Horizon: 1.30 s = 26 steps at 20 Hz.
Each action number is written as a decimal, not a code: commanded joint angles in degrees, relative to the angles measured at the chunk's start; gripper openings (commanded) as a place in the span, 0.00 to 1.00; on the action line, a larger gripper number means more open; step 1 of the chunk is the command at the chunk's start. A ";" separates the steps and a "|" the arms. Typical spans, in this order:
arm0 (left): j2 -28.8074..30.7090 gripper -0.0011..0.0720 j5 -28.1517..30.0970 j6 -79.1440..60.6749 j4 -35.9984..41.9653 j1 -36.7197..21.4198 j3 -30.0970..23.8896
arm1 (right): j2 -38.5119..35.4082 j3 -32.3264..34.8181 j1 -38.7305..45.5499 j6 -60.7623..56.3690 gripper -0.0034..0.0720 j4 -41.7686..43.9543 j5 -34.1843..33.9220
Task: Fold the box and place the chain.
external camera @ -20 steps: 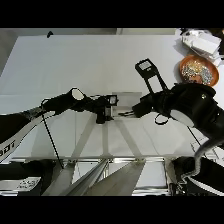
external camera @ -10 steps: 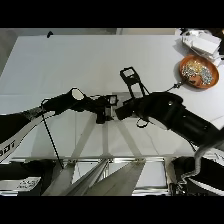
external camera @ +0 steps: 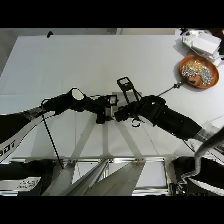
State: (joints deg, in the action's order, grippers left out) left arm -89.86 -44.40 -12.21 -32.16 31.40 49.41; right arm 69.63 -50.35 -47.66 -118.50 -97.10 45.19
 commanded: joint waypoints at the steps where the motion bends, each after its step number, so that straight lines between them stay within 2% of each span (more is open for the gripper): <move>1: 0.00 0.44 0.00 0.00 -0.02 0.02 0.02 | -4.50 0.11 2.86 2.95 0.47 -0.07 2.99; 4: 0.00 0.44 0.00 0.00 -0.02 0.02 0.02 | -10.16 0.11 10.36 6.62 0.46 -2.10 10.32; 6: 0.00 0.44 0.02 0.00 -0.02 0.02 0.02 | -11.37 0.11 18.08 9.01 0.46 -3.21 13.20; 8: 0.00 0.44 0.00 0.00 -0.02 0.02 0.02 | -10.67 0.11 26.88 11.19 0.46 -3.39 12.72; 11: 0.00 0.44 0.02 0.00 -0.02 0.02 0.02 | -7.65 -0.04 40.00 13.05 0.49 -3.15 7.69; 14: 0.00 0.44 0.02 0.00 -0.02 0.02 0.02 | -1.95 -3.08 49.29 17.86 0.50 -1.25 8.09; 17: 0.00 0.44 0.00 0.00 -0.02 0.02 0.02 | 5.88 -8.15 53.20 18.56 0.50 -1.22 8.09; 21: 0.00 0.44 0.02 0.00 -0.02 0.02 0.02 | 15.76 -14.75 53.37 19.23 0.50 -0.81 7.23; 26: 0.00 0.44 0.00 0.00 -0.02 0.02 0.02 | 22.53 -18.23 53.37 19.63 0.49 1.68 3.78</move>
State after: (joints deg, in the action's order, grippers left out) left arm -89.86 -44.40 -12.19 -32.18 31.40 49.39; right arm 88.25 -66.63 5.41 -99.22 -96.95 51.27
